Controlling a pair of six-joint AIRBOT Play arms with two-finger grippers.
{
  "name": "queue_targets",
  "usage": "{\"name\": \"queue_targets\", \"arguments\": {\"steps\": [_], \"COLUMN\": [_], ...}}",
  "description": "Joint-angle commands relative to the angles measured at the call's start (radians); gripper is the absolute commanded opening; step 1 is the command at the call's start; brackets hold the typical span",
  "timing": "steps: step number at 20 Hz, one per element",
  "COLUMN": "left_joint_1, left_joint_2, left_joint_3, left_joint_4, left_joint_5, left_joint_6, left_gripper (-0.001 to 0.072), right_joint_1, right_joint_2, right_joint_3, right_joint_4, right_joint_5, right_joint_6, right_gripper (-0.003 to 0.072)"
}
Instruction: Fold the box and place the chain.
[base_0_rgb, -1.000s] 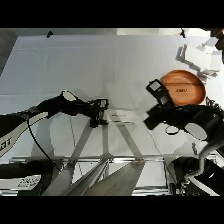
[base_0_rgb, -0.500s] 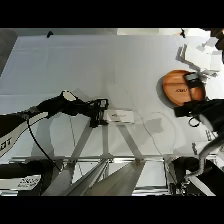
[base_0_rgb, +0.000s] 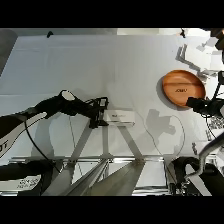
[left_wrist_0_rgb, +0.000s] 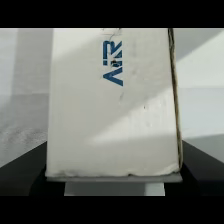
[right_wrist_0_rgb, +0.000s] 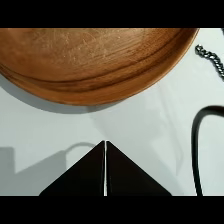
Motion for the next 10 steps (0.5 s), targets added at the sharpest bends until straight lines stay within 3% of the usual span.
{"name": "queue_targets", "arguments": {"steps": [1,7,10], "left_joint_1": [0.001,0.001,0.006], "left_joint_2": [0.106,0.451,0.599], "left_joint_3": [0.0,0.0,0.0], "left_joint_4": [0.169,0.856,1.117], "left_joint_5": [-0.028,-0.084,-0.151], "left_joint_6": [-0.2,-0.922,-1.132], "left_gripper": [0.0013,0.0009,0.0009], "right_joint_1": [-0.018,-0.018,-0.018], "right_joint_2": [0.0,0.0,0.0], "right_joint_3": [0.0,0.0,0.0], "right_joint_4": [0.05,0.05,0.05], "right_joint_5": [-0.035,-0.035,-0.035], "right_joint_6": [0.002,0.002,0.001], "right_gripper": [0.0009,0.0009,0.0009]}}
